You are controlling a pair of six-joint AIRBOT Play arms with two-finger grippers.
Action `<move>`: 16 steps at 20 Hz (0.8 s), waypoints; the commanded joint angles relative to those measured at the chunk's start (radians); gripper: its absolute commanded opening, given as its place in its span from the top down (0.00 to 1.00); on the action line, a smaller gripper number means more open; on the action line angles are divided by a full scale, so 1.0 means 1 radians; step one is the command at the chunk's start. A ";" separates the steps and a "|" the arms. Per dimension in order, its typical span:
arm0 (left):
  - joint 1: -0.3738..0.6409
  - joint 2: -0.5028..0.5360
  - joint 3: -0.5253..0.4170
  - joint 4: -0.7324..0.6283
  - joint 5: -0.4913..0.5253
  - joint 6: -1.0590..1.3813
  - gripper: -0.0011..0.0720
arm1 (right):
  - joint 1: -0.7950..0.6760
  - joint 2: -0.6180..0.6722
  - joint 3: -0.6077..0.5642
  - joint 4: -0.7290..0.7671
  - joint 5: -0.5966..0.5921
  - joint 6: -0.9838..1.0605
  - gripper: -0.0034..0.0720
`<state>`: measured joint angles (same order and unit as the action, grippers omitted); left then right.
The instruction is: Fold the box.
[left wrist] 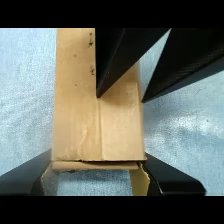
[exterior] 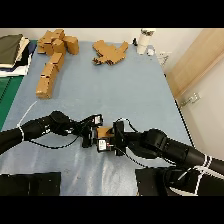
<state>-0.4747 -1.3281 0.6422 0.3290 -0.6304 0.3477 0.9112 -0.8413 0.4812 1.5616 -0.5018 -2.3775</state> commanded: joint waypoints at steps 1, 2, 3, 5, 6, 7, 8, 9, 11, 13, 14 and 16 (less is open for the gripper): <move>0.001 -0.001 0.001 0.000 0.000 0.000 0.23 | 0.001 -0.001 0.000 -0.014 0.000 -0.006 0.50; 0.001 -0.001 0.001 0.000 0.000 0.000 0.23 | 0.001 -0.001 0.000 -0.014 0.000 -0.006 0.50; 0.001 -0.001 0.001 0.000 0.000 0.000 0.23 | 0.001 -0.001 0.000 -0.019 0.000 -0.006 0.52; 0.001 -0.001 0.001 0.000 0.000 0.000 0.23 | 0.001 -0.001 0.000 -0.034 0.001 -0.006 0.55; 0.001 -0.001 0.001 0.000 0.000 0.000 0.23 | 0.001 -0.001 0.000 -0.037 0.000 -0.006 0.57; 0.001 -0.001 0.001 0.000 0.000 0.000 0.23 | 0.001 -0.001 0.000 -0.037 0.000 -0.006 0.57; 0.001 -0.001 0.001 0.000 0.000 0.000 0.23 | 0.001 -0.001 0.000 -0.037 0.000 -0.006 0.58; 0.001 -0.001 0.001 0.000 0.000 0.000 0.23 | 0.001 -0.001 0.000 -0.037 0.000 -0.006 0.68; 0.001 -0.001 0.001 0.000 0.000 0.000 0.23 | 0.001 0.001 0.002 -0.037 -0.001 -0.006 0.79; 0.001 -0.001 0.001 0.000 0.000 0.000 0.23 | 0.001 0.001 0.002 -0.037 -0.002 -0.006 0.79; 0.001 -0.001 0.001 0.000 0.000 0.000 0.23 | 0.001 0.002 0.002 -0.037 -0.002 -0.006 0.79; 0.001 -0.001 0.001 0.000 0.000 0.000 0.23 | 0.001 0.003 0.002 -0.037 -0.002 -0.006 0.79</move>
